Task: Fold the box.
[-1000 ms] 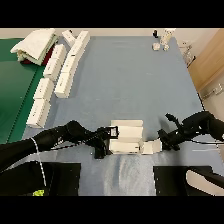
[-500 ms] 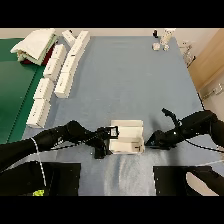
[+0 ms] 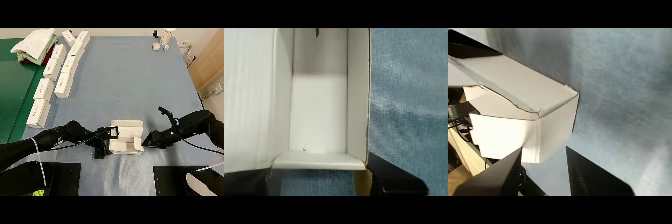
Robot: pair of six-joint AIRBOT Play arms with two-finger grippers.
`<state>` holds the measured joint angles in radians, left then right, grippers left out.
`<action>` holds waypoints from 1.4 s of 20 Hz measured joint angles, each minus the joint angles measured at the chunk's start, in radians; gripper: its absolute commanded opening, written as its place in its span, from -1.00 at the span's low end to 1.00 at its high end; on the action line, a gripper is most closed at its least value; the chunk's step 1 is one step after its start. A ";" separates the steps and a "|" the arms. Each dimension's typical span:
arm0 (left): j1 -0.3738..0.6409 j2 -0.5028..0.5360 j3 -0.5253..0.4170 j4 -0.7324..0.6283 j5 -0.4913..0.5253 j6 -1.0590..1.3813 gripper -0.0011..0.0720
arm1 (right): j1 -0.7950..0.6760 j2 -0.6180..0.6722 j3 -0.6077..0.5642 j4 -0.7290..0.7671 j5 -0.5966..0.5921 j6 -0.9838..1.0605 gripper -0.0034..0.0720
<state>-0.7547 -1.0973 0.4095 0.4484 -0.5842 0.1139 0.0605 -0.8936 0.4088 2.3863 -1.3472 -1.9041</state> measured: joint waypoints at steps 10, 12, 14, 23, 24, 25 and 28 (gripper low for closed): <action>0.000 0.000 0.000 0.000 0.000 0.000 0.28 | 0.323 0.008 0.075 -0.190 0.259 0.316 0.19; 0.000 0.000 0.000 0.000 0.000 0.000 0.28 | 0.445 0.005 0.119 -0.333 0.299 0.502 0.19; 0.000 0.000 0.000 0.000 0.000 0.000 0.28 | 0.559 -0.012 0.163 -0.480 0.308 0.687 0.19; 0.000 0.000 0.000 0.000 0.000 0.000 0.28 | 0.883 -0.238 0.331 -0.847 0.205 1.212 0.17; 0.000 0.000 0.000 0.000 0.000 0.000 0.28 | 0.896 -0.258 0.342 -0.859 0.200 1.238 -0.01; 0.000 0.000 0.000 0.000 0.000 0.000 0.28 | 0.904 -0.272 0.349 -0.868 0.194 1.258 -0.17; 0.000 0.000 0.000 0.000 0.000 -0.002 0.28 | 0.917 -0.297 0.363 -0.893 0.166 1.299 -0.65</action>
